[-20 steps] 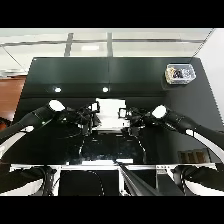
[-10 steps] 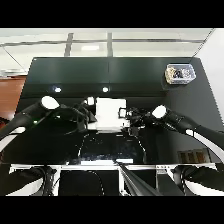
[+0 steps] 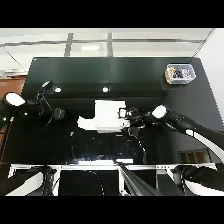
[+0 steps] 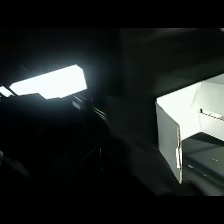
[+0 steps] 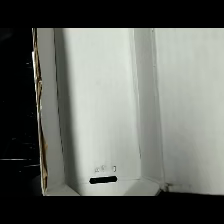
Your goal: Fold the box and place the chain.
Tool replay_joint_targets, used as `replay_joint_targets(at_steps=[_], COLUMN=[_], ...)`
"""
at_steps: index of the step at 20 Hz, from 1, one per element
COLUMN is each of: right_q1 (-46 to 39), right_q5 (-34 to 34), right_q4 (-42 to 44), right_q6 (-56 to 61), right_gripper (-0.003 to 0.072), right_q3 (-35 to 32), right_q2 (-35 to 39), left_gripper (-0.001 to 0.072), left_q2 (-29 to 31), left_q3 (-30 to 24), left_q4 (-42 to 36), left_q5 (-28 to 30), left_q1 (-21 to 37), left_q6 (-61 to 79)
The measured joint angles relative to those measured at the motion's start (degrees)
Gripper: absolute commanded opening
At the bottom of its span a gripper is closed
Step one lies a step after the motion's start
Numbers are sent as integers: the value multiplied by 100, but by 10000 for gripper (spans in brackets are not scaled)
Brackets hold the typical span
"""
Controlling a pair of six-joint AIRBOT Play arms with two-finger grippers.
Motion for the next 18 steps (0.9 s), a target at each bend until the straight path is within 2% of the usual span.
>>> replay_joint_targets(at_steps=[2,4,7,10,11,12,13,14,18], right_q1=[2,2,0,2,2,2,2,2,2], right_q5=[0,0,0,0,2,0,2,2,0], right_q4=[-2,-2,0,2,2,4,0,-2,0], right_q6=[0,0,0,0,2,4,0,0,0], right_gripper=[316,316,316,316,316,316,316,316,316], right_q3=[0,0,0,2,2,2,2,0,0], right_q2=[0,0,0,0,0,0,0,0,0], left_gripper=[26,26,26,29,57,248,483,615,619], left_q2=[-516,-990,-1517,-1770,-1812,-1838,-1858,-1873,-1902], left_q3=[-70,-101,-61,59,122,214,319,439,811], left_q4=[-415,-745,-1187,-1617,-1749,-1906,-2039,-2116,-2264], left_q5=[-400,-505,-470,-420,-433,-540,-636,-772,-1182], left_q1=[168,74,-348,-793,-879,-938,-964,-988,-1117], left_q6=[-201,-284,-273,11,146,304,411,501,623])
